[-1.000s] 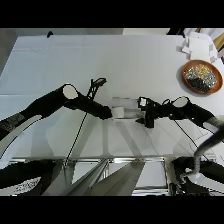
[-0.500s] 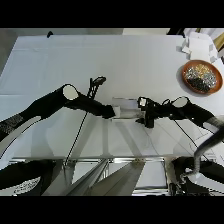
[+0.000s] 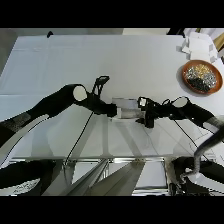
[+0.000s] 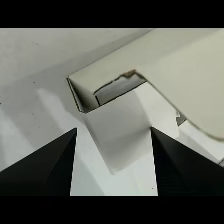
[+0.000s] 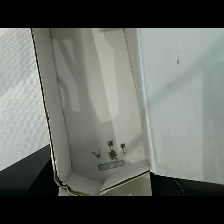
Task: Fold the box and place the chain.
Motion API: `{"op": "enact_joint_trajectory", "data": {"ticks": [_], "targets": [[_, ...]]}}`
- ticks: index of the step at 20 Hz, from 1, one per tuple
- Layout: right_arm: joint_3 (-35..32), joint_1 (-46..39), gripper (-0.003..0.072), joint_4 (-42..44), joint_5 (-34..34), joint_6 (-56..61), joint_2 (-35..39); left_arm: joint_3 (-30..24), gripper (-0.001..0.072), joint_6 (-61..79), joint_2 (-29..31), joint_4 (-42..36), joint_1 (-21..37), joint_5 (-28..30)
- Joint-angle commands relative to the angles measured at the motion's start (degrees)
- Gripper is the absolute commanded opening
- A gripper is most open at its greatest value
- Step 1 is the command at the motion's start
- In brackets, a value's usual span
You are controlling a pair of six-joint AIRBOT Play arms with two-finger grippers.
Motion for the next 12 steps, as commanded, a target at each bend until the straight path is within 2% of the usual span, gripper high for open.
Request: {"op": "enact_joint_trajectory", "data": {"ticks": [1,12], "targets": [[0.00,0.02,0.0357,0.02,0.02,0.00,0.02,3.48,0.0515,-9.38,-1.75,7.87,-2.25,-2.64],[0.00,0.02,0.0357,0.02,0.02,0.00,0.00,14.80,0.0514,-22.58,-10.84,17.14,-8.02,-11.41]]}}
